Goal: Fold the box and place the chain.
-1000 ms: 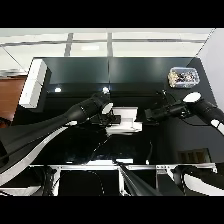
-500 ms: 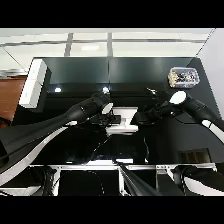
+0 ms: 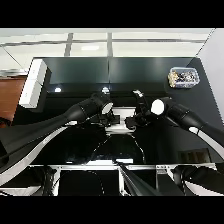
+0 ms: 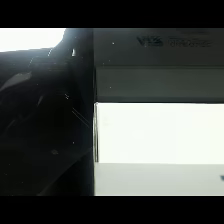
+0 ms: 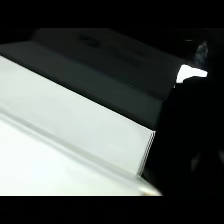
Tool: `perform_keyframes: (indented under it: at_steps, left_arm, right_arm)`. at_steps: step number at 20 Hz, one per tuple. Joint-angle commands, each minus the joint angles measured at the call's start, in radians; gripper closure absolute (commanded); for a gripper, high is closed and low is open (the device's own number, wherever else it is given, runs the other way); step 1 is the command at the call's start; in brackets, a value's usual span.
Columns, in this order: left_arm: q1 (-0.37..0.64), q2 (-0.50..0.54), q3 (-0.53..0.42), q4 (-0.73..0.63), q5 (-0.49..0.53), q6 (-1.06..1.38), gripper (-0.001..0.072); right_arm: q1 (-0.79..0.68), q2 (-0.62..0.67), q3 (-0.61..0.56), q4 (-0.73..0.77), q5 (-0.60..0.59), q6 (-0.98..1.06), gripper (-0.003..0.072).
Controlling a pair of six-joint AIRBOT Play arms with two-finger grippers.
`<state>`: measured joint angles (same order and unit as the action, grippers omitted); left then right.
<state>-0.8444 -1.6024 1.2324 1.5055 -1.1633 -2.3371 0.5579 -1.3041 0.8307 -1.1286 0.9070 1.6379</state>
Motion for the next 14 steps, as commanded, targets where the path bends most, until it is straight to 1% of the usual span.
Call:
perform_keyframes:
  at_steps: [1,4,10,13,14]
  left_arm:
    - [0.000,0.000,0.001,-0.003,0.003,-0.001,0.0682]
    - [0.000,0.000,0.001,-0.003,0.003,-0.001,0.0682]
    - [0.000,0.000,0.001,-0.003,0.003,-0.001,0.0682]
    - [0.000,0.000,0.001,-0.003,0.004,-0.001,0.0682]
    - [0.000,0.000,0.001,-0.003,0.003,-0.001,0.0682]
  right_arm:
    - [0.058,-0.010,0.006,-0.132,-0.012,0.216,0.0218]
    - [0.057,-0.014,0.011,-0.149,0.007,0.286,0.0217]
    - [0.057,-0.040,0.108,-0.257,0.136,0.396,0.0218]
    - [0.057,-0.077,0.125,-0.259,0.194,0.419,0.0219]
    - [0.058,-0.085,0.125,-0.257,0.206,0.420,0.0254]
